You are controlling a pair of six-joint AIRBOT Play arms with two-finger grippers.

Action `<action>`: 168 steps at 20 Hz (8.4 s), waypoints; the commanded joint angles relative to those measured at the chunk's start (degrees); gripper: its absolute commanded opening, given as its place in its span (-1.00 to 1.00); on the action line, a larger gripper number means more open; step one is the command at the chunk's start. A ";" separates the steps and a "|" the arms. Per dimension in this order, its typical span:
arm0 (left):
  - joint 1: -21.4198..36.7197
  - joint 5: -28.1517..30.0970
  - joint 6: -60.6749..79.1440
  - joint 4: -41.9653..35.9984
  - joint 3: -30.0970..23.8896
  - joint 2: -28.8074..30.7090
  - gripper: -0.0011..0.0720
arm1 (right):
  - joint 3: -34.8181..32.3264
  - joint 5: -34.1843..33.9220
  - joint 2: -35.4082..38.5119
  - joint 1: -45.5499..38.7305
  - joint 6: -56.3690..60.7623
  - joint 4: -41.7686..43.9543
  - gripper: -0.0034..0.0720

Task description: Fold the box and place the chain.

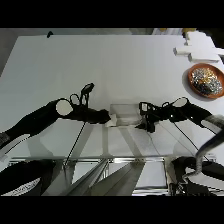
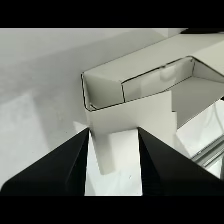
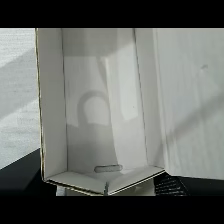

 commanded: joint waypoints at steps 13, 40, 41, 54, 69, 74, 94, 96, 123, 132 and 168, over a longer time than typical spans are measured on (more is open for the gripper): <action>-5.92 3.17 -10.12 8.63 4.09 -2.27 -0.01 | 0.00 0.02 0.04 0.00 0.02 0.02 -0.02; -15.30 -27.56 -47.54 38.80 28.24 -19.54 -0.01 | 0.00 0.02 0.04 0.00 0.02 0.02 -0.02; -15.56 -29.51 -47.78 39.43 29.75 -20.55 -0.01 | 0.00 0.02 0.04 0.00 0.02 0.02 -0.02; -17.42 -28.55 -53.37 40.61 33.73 -24.39 -0.07 | 0.00 0.02 0.04 0.00 0.02 0.02 -0.02; -18.91 -27.65 -54.16 40.79 32.54 -26.14 -0.97 | 0.00 0.02 0.04 0.00 0.02 0.02 -0.02; -18.88 -27.80 -54.14 40.68 32.57 -26.03 -0.64 | 0.00 0.02 0.04 0.00 0.02 0.02 -0.02; -17.84 -29.07 -51.58 38.80 35.17 -27.54 -0.97 | 0.00 0.02 0.04 0.00 0.02 0.02 -0.02; -17.81 -29.29 -51.34 38.77 35.17 -27.15 -0.88 | 0.00 0.02 0.04 0.00 0.02 0.02 -0.02; 10.86 -6.67 104.35 -5.05 -4.52 1.11 0.93 | 0.00 0.04 0.04 0.00 0.02 0.02 -0.02; 10.38 -4.11 111.10 -16.83 -4.55 -6.78 0.93 | 0.00 0.04 0.04 0.00 0.02 0.02 -0.02; 1.09 3.10 110.27 -26.51 -2.08 -13.25 0.94 | 0.00 0.02 0.04 0.00 0.02 0.02 -0.02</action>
